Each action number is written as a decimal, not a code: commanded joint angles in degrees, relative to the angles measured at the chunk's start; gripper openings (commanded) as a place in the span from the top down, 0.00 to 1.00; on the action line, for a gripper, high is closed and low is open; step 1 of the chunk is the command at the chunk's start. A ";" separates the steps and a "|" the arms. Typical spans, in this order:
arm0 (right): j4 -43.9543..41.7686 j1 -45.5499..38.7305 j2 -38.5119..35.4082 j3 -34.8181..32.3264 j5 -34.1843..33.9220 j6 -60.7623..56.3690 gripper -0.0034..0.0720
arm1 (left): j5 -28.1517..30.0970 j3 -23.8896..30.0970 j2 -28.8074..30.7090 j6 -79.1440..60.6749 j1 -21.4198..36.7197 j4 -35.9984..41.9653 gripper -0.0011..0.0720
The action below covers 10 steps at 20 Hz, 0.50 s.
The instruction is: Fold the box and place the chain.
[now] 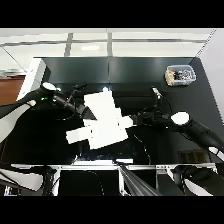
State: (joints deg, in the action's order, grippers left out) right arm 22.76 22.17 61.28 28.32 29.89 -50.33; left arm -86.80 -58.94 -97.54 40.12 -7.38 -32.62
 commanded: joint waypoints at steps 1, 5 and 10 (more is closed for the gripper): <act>0.44 0.02 -0.04 -0.02 0.81 0.00 0.93 | -5.18 -5.44 -4.61 -2.84 -2.49 -3.06 0.89; 3.19 -1.14 -0.07 0.44 2.03 0.00 0.21 | -4.57 -7.48 -4.81 -4.70 -2.54 -3.10 0.96; 28.52 -10.97 -1.51 12.50 25.68 0.04 0.15 | -3.78 -7.02 1.09 -4.55 -3.17 -5.77 0.96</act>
State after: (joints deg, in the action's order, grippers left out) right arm 36.60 15.70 60.62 34.83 42.00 -50.33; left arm -91.02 -65.93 -99.39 35.90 -10.04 -36.47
